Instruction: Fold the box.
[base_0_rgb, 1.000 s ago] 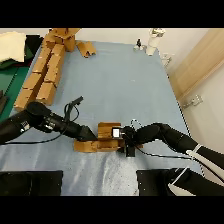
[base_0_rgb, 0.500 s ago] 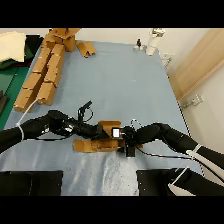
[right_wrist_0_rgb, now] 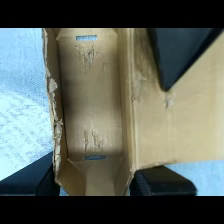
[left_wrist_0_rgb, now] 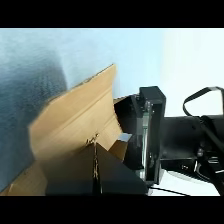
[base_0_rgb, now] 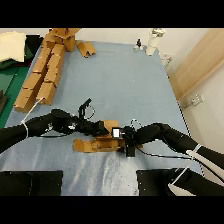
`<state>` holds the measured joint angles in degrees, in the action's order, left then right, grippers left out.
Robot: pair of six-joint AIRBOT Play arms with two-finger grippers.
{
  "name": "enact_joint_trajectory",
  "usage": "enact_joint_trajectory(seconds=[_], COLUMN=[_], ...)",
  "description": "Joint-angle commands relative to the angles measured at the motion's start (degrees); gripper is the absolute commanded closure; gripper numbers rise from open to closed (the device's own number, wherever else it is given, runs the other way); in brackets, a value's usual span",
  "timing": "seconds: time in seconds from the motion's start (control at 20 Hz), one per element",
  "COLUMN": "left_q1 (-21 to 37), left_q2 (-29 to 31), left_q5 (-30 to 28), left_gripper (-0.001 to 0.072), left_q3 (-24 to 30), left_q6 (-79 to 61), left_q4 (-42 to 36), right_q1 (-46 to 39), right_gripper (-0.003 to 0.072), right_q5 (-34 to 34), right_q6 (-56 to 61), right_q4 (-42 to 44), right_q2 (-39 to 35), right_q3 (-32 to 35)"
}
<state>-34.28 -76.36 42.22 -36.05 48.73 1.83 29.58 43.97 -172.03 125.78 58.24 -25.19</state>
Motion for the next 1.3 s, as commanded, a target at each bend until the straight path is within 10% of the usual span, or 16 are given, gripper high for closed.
enact_joint_trajectory(seconds=[0.0, 0.95, 1.25], left_q1=[-0.02, 0.31, 3.63], left_q2=[-0.09, -3.06, 7.85], left_q5=[-0.68, -1.44, 3.15], left_gripper=[0.07, 0.07, 0.07], left_q3=[-0.07, -1.75, -1.84], left_q6=[4.98, 4.15, -10.69], left_q4=[5.55, 7.34, 14.95], right_q1=[0.07, 0.07, 0.07], right_gripper=[0.0184, 0.0184, 0.0184], right_q5=[0.0, 0.0, 0.0], right_q6=[0.0, 0.0, 0.0], right_q4=[0.0, 0.02, 0.02], right_q2=[0.02, 0.02, 0.02], right_q3=[0.04, 0.04, 0.04])
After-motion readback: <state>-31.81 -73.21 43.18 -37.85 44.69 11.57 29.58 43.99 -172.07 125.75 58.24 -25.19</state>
